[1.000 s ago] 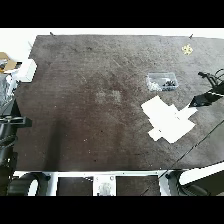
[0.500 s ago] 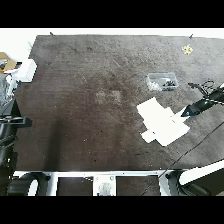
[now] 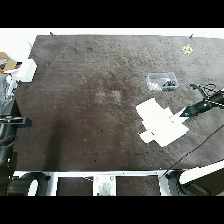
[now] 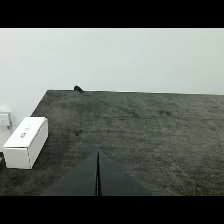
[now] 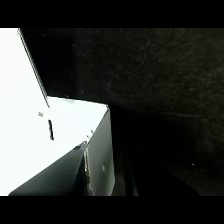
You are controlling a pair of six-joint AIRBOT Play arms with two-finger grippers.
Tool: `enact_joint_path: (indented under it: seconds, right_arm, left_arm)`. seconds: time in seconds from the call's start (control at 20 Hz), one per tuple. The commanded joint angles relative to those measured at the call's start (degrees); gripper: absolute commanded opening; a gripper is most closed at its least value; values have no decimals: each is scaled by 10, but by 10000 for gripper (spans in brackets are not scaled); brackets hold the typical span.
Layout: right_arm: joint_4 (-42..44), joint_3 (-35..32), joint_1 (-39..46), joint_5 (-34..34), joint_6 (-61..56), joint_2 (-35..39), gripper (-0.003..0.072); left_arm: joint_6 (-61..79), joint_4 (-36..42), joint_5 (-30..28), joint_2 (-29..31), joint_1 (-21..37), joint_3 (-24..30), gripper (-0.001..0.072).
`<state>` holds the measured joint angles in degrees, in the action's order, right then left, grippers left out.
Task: Fold the box and place the chain.
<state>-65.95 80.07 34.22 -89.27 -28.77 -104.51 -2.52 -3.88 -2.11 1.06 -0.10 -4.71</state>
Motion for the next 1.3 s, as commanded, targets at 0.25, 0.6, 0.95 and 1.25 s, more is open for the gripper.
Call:
enact_joint_path:
  seconds: [0.25, 0.6, 0.95, 1.25]
  right_arm:
    - [49, -62, 0, -128, 78, 1, 11]
    - [254, -166, -5, -129, 71, 111, 2]
    - [549, -425, -134, 127, 63, 282, 2]
    - [641, -410, -341, 424, 70, 276, 2]
  left_arm:
    - [0, 0, 0, 0, 0, 0, 9]
    - [0, 0, 0, 0, 0, 0, 10]
    - [0, 0, 0, 0, 0, 0, 10]
    - [-5, 0, 4, 0, 0, -2, 9]
